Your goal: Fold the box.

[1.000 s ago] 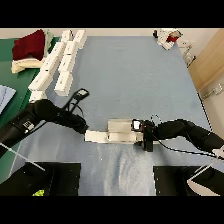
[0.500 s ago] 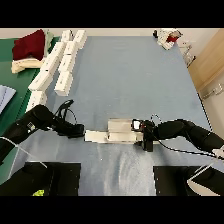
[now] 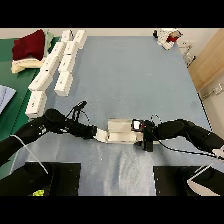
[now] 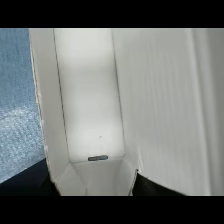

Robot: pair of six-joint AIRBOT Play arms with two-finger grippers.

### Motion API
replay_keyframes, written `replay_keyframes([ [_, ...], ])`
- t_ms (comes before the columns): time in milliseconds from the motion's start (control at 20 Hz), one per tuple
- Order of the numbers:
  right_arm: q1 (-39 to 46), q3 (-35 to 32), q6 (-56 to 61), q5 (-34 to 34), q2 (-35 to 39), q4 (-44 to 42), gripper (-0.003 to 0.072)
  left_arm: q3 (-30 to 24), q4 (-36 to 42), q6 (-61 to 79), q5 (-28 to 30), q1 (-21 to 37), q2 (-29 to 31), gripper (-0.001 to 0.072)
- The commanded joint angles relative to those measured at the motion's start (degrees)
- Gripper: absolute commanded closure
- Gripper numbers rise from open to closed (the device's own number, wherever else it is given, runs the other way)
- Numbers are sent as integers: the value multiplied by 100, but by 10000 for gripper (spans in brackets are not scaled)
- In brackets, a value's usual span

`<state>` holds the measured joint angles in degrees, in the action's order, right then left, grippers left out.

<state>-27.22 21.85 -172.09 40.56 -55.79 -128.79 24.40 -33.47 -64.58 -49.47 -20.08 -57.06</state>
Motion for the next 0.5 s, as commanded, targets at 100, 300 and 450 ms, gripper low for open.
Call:
replay_keyframes([
  [100,-2,-2,2,0,4,0,172,72,424,87,-330,-66,0,271],
  [300,-2,-2,2,0,4,0,172,81,435,70,-319,-55,0,251],
  [450,-2,-2,2,0,4,0,173,201,435,70,-304,-55,0,250],
])
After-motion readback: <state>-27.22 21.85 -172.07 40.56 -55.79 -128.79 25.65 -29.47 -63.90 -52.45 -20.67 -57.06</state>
